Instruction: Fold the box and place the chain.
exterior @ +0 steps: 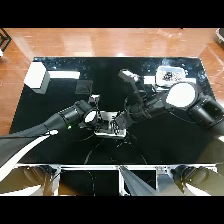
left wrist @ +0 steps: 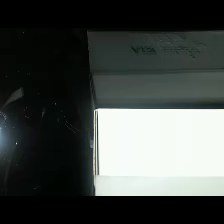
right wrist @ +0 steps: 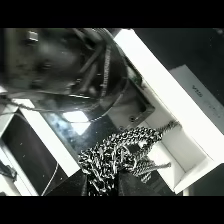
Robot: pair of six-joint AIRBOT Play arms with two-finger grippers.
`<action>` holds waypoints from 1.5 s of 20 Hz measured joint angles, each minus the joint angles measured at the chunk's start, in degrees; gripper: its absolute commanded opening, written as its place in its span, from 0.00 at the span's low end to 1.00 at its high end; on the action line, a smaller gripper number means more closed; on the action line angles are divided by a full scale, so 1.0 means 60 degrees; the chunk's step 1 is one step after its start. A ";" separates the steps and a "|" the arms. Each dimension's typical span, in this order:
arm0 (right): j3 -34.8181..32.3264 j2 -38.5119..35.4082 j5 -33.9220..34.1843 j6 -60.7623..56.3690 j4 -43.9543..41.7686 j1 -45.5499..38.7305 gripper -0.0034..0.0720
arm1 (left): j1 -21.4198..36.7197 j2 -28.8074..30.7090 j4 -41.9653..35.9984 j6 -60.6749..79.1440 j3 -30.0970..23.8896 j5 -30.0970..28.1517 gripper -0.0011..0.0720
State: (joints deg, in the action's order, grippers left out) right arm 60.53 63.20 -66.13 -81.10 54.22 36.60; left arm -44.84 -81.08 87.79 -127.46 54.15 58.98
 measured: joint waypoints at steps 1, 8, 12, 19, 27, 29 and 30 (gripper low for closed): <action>-0.0124 0.0058 0.0197 -0.0029 -0.0011 0.0058 0.08 | 0.0000 0.0000 0.0000 0.0000 0.0000 0.0000 0.04; -0.0430 0.0444 0.0976 -0.0412 -0.0047 0.0087 0.83 | 0.0000 0.0000 0.0000 0.0000 0.0000 0.0000 0.04; -0.0448 0.0069 0.0306 -0.0495 0.0029 -0.0463 0.83 | 0.0000 0.0000 -0.0004 0.0000 0.0000 0.0000 0.04; -0.0459 -0.1974 -0.1840 -0.0568 0.1468 -0.2251 0.83 | 0.0022 -0.0004 0.0000 -0.0022 0.0004 0.0007 0.62; -0.0459 -0.2681 -0.2182 -0.0688 0.2211 -0.3133 0.86 | 0.0109 0.0991 -0.0022 0.0215 0.0007 0.0368 0.81; -0.0459 -0.2707 -0.1942 -0.0721 0.2277 -0.3158 0.93 | 0.0131 0.1734 0.0007 0.0841 0.0007 0.0772 0.81; -0.0459 -0.2703 -0.1949 -0.0783 0.2371 -0.3162 0.98 | 0.0171 0.2186 0.0036 0.1191 0.0007 0.1147 0.82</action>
State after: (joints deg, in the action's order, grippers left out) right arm 57.78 46.98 -77.82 -85.80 68.45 17.63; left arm -43.81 -67.96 88.01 -120.31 54.19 65.87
